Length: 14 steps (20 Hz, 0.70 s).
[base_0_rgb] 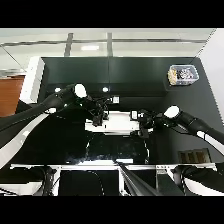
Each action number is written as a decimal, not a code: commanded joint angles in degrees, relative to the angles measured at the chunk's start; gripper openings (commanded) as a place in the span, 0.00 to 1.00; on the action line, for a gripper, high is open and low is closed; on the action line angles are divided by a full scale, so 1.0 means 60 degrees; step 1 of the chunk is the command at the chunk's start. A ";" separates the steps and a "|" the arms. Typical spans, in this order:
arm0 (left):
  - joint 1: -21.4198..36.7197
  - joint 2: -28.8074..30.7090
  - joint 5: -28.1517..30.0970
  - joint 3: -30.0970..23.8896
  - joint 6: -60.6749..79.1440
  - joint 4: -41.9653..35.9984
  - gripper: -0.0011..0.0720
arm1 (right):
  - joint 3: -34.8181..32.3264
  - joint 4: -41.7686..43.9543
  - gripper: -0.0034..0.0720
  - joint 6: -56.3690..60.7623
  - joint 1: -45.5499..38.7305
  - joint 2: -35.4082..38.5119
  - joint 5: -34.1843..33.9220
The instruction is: Fold the box and place the chain.
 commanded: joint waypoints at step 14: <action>0.0117 0.0619 -0.1042 0.1424 -0.6033 0.6003 0.90 | 0.0007 -0.0109 0.70 0.0004 0.0007 -0.0004 0.0062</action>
